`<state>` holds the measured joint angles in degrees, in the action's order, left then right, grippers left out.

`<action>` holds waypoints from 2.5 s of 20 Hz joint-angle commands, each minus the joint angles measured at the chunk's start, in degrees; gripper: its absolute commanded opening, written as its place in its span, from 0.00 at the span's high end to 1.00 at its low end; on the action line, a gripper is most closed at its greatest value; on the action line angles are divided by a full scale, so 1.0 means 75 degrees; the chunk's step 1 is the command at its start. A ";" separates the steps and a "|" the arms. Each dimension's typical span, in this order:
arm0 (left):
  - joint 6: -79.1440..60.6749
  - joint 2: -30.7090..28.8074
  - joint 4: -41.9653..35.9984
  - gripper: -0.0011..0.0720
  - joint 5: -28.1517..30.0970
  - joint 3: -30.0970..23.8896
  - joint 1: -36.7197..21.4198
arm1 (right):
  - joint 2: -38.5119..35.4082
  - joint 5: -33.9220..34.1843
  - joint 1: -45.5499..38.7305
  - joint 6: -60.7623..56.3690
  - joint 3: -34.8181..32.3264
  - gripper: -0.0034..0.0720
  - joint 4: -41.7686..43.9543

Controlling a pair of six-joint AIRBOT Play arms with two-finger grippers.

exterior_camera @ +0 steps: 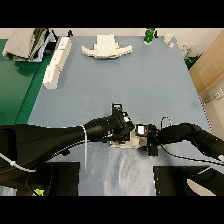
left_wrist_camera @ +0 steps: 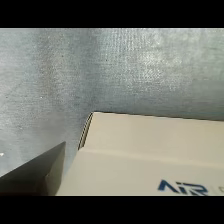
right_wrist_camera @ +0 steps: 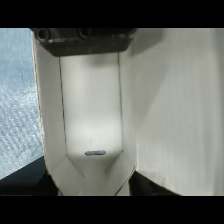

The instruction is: Fold the box.

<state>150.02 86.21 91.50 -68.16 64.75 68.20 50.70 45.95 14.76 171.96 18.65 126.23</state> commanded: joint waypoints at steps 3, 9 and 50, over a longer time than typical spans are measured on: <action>-0.0023 0.0000 0.0181 0.27 -0.0061 0.0009 0.0006 | -0.0006 -0.0003 -0.0003 -0.0003 0.0000 0.20 0.0000; 0.0000 0.0070 0.0184 0.54 -0.0149 0.0009 0.0052 | -0.0006 -0.0003 -0.0003 -0.0003 0.0000 0.20 0.0003; -0.3238 -0.2667 0.0504 0.97 -0.1195 0.0452 -0.0050 | -0.0006 -0.0003 -0.0003 0.0000 0.0000 0.20 0.0003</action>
<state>137.08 67.02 95.94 -79.83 68.10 68.95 50.70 45.93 14.76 171.96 18.65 126.23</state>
